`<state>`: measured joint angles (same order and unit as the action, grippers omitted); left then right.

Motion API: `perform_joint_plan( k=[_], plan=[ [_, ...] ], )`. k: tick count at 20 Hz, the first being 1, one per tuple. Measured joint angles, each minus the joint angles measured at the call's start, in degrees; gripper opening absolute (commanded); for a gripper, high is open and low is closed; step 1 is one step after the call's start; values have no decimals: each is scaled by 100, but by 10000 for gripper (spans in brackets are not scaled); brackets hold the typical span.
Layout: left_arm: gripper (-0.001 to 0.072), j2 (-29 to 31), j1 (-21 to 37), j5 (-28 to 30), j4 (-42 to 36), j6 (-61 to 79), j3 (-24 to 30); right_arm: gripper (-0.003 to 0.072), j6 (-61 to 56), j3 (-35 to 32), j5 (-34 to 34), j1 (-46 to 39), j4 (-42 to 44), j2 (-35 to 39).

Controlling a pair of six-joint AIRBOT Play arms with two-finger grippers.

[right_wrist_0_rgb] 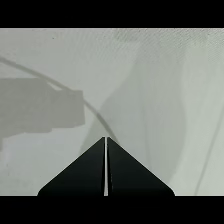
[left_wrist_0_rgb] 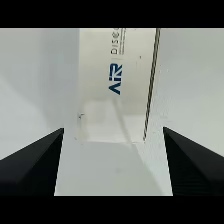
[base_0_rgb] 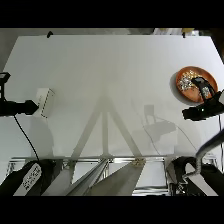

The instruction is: Fold the box and place the chain.

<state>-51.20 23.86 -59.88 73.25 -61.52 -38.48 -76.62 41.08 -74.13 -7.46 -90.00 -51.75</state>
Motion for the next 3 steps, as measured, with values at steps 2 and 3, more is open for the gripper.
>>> perform_joint_plan(
  k=[2,3],
  plan=[
    [694,280,0,55,-11,-7,0,20,0,0,2,0,2,2],
    [694,382,0,85,-15,-15,0,20,0,0,2,0,2,0]
  ],
)
